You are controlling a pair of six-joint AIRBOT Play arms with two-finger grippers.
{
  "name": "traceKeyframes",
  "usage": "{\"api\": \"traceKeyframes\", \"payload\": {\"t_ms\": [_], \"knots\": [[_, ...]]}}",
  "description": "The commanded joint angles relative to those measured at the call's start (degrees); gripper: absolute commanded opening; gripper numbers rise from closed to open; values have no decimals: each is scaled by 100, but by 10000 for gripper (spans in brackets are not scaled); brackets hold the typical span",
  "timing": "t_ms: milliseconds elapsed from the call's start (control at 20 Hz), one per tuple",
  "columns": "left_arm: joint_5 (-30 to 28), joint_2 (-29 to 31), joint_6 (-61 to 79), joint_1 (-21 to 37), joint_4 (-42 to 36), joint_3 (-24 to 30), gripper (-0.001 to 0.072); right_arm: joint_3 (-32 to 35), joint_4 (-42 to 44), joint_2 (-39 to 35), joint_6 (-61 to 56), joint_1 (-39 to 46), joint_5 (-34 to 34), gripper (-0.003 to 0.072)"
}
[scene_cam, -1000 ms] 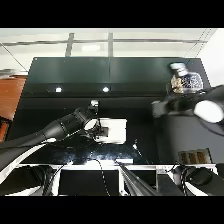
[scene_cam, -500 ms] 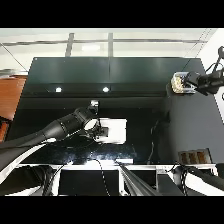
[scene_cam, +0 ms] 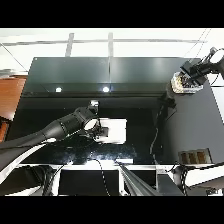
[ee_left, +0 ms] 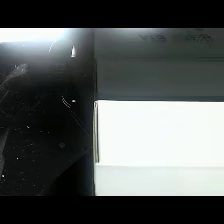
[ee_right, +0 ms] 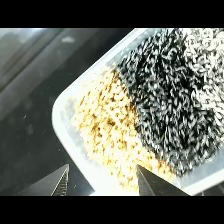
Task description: Fold the box and place the chain.
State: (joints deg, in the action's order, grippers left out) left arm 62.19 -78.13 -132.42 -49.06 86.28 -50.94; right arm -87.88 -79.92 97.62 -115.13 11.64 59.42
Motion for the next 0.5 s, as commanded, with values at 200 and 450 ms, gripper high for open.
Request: {"api": "traceKeyframes", "payload": {"t_ms": [200,450], "knots": [[-17,-4,2,2,22,0,26,-188,39,472,-210,13,120,471],[-17,-4,2,2,22,0,26,-188,55,616,-210,4,136,471]]}}
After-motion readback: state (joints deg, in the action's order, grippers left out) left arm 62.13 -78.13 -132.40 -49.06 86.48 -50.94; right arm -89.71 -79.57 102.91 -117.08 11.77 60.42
